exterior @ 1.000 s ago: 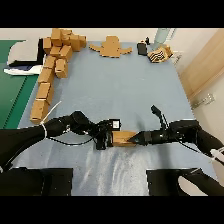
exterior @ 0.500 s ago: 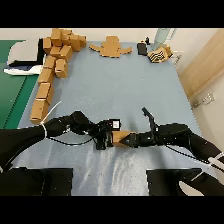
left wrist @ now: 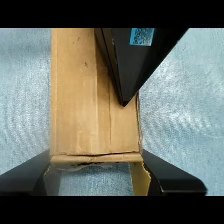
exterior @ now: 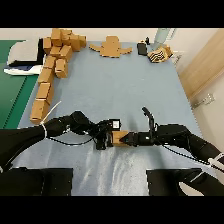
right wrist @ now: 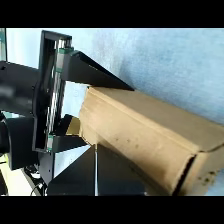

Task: Fold the box.

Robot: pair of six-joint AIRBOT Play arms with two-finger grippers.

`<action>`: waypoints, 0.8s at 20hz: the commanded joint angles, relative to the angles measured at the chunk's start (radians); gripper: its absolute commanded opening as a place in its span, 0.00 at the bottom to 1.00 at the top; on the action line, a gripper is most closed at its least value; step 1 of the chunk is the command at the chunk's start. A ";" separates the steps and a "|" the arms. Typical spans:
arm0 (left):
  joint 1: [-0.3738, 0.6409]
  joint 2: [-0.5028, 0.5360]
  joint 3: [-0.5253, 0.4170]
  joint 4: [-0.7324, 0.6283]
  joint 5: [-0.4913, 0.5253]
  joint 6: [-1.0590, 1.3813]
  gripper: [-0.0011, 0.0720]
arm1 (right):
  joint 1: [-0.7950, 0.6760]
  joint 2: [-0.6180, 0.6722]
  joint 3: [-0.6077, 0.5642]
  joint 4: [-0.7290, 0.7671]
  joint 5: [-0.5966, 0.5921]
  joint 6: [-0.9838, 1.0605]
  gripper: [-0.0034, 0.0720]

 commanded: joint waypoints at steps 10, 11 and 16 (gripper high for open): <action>0.000 0.001 0.000 0.000 0.000 0.000 0.73 | -0.012 0.116 0.019 -0.079 0.026 0.018 0.05; 0.000 0.001 0.001 0.000 0.000 0.000 0.73 | -0.035 0.143 0.031 -0.156 0.034 0.084 0.05; 0.000 0.001 0.000 0.000 0.000 0.000 0.73 | -0.180 0.149 0.223 -0.782 -0.039 0.461 0.05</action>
